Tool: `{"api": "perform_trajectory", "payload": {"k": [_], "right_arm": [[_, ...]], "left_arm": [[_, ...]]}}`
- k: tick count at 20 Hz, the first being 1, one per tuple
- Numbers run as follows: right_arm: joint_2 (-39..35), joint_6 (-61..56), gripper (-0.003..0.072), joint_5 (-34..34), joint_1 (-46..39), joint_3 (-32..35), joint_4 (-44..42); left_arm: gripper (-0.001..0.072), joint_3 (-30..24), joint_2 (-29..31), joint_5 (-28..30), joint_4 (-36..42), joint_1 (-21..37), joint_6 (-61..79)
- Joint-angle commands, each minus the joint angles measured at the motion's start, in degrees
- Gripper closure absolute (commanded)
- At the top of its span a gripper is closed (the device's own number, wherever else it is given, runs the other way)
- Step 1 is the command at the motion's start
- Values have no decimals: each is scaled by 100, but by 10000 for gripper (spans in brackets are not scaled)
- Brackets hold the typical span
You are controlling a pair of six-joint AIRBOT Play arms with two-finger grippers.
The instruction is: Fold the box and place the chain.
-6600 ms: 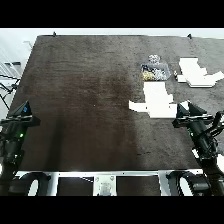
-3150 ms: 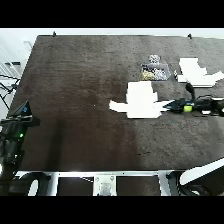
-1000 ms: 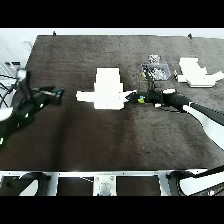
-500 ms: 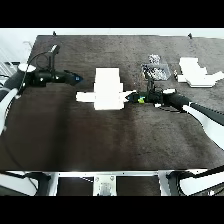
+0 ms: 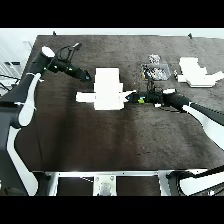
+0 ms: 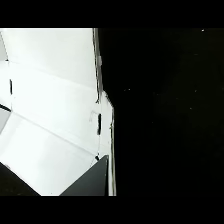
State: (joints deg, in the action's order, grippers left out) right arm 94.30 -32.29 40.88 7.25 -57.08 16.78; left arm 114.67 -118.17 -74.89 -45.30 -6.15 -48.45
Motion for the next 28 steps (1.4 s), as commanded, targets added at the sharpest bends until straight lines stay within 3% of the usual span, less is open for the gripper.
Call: {"api": "perform_trajectory", "payload": {"k": [1,14,17,18,21,26,27,28], "right_arm": [[-4,0,676,4,7,4,0],[-4,2,675,4,24,4,2],[-4,2,675,4,24,4,2],[-4,4,675,4,24,4,4],[-4,4,675,4,24,4,31],[-4,2,675,2,24,4,87],[-4,2,675,4,24,4,90],[-4,2,675,2,24,4,87]], "left_arm": [[146,251,-398,-76,-50,-155,-33],[150,254,-793,138,789,-227,398],[181,251,-813,66,807,-227,481],[222,251,-813,50,807,-227,496],[230,251,-813,26,807,-225,527],[332,251,-815,-92,815,-225,695],[494,251,-815,-92,833,-225,695],[494,251,-815,-96,850,-227,715]]}}
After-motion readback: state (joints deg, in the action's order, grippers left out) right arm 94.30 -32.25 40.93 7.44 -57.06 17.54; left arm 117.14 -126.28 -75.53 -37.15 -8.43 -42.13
